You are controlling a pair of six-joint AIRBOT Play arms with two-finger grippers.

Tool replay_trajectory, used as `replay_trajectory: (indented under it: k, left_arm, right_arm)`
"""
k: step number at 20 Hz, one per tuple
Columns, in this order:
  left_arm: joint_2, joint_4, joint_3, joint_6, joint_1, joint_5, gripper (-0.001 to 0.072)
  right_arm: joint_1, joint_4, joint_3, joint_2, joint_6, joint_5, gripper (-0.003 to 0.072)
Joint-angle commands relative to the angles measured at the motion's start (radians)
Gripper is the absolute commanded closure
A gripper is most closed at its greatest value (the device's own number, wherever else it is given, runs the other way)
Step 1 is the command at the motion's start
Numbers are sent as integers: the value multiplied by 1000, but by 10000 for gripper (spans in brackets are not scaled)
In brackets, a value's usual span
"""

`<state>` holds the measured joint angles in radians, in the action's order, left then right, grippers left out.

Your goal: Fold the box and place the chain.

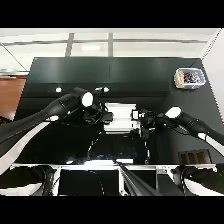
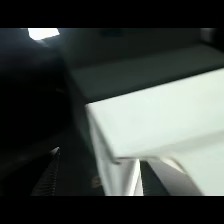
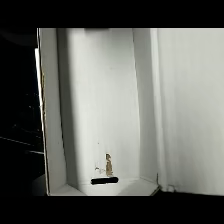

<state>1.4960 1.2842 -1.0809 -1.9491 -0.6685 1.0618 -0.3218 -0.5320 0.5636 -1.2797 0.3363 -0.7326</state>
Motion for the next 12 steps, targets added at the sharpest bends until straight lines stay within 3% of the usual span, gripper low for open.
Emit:
replay_trajectory:
  k: [1, 12]
  left_arm:
    - [18, 156, -37, -150, -51, 66, 161]
    - [69, 227, -117, -283, -129, 70, 161]
  right_arm:
    - [0, 0, 0, -1, 0, 0, 560]
    - [0, 0, 0, -1, 0, 0, 561]
